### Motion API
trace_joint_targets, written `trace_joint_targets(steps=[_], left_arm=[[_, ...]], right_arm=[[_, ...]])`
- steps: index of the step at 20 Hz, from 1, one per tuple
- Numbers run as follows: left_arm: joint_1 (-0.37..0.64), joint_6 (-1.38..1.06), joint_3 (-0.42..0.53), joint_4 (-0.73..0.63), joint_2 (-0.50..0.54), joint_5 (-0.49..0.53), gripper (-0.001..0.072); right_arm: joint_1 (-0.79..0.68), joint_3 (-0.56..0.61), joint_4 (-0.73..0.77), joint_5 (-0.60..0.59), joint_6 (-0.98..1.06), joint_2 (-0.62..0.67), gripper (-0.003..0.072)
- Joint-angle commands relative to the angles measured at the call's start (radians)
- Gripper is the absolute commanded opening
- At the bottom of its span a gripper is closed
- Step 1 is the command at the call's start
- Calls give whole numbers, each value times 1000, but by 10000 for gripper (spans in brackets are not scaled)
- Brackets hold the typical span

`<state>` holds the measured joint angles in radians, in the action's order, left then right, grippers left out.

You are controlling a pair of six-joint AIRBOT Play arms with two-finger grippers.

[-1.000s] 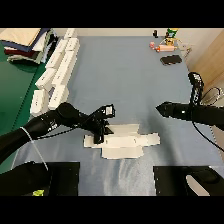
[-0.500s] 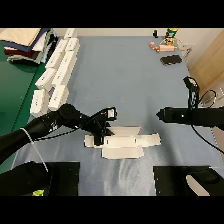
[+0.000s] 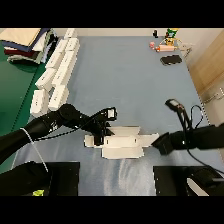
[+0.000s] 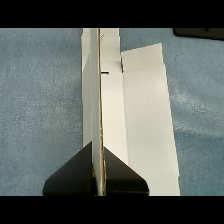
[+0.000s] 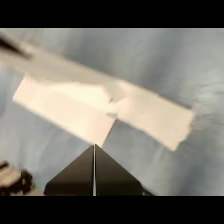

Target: Fold the box.

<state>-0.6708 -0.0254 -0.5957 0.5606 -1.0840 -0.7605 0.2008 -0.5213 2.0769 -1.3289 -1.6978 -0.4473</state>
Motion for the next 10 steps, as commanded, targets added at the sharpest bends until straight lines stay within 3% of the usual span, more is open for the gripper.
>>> trace_joint_targets(steps=[1, 2, 3, 4, 5, 10], left_arm=[[-1, -1, 0, 0, -1, 0, 14], [-1, -1, 0, 0, -1, 0, 13], [-1, -1, 0, 0, -1, 1, 14], [-1, -1, 0, 0, -1, 1, 13], [-1, -1, 0, 0, -1, 0, 14], [-1, -1, 0, 0, -1, 0, 14]], right_arm=[[242, 69, -54, -20, -61, 150, 6], [313, 92, -105, 34, -103, 155, 149], [374, 111, -150, 104, -164, 143, 378], [421, 128, -182, 181, -230, 117, 543], [461, 143, -202, 254, -302, 78, 631], [589, 166, -266, 466, -469, -229, 653]])
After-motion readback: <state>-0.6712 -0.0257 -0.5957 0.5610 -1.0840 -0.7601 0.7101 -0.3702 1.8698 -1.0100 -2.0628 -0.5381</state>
